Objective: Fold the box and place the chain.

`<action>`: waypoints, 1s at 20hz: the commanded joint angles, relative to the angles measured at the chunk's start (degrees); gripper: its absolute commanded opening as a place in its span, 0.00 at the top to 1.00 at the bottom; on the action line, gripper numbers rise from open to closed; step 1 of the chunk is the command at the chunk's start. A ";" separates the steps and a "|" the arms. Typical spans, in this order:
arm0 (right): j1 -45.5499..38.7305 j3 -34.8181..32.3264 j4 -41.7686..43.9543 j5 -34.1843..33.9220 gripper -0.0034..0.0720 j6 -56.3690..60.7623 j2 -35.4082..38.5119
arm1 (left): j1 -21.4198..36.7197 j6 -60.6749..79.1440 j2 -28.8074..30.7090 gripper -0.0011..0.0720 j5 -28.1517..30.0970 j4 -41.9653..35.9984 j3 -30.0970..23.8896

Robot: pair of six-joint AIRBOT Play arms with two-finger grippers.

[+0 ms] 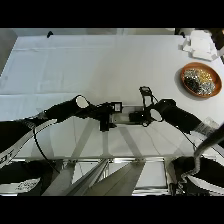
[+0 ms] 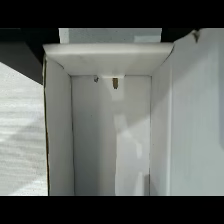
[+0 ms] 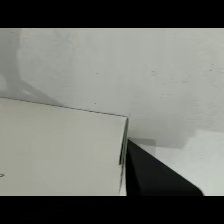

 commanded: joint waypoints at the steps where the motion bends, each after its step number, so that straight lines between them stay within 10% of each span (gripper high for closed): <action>1: 0.66 0.00 0.20 -1.66 0.73 0.20 -0.39 | -0.02 -0.09 0.02 0.39 -0.02 -0.07 0.02; 3: 0.66 0.00 0.17 -0.46 0.92 0.20 -0.81 | -0.02 -0.09 0.02 0.39 0.04 -0.07 0.02; 7: 0.66 0.00 -0.20 -0.22 0.93 0.15 -0.83 | -0.02 -0.09 0.00 0.39 0.04 -0.07 0.02; 11: 0.66 0.00 -0.20 -1.60 0.49 -0.35 0.68 | -0.02 -0.09 0.00 0.39 0.02 -0.07 0.02; 20: 0.59 0.00 -3.30 3.48 0.31 -4.94 7.82 | -0.02 -0.09 0.02 0.39 0.04 -0.07 0.02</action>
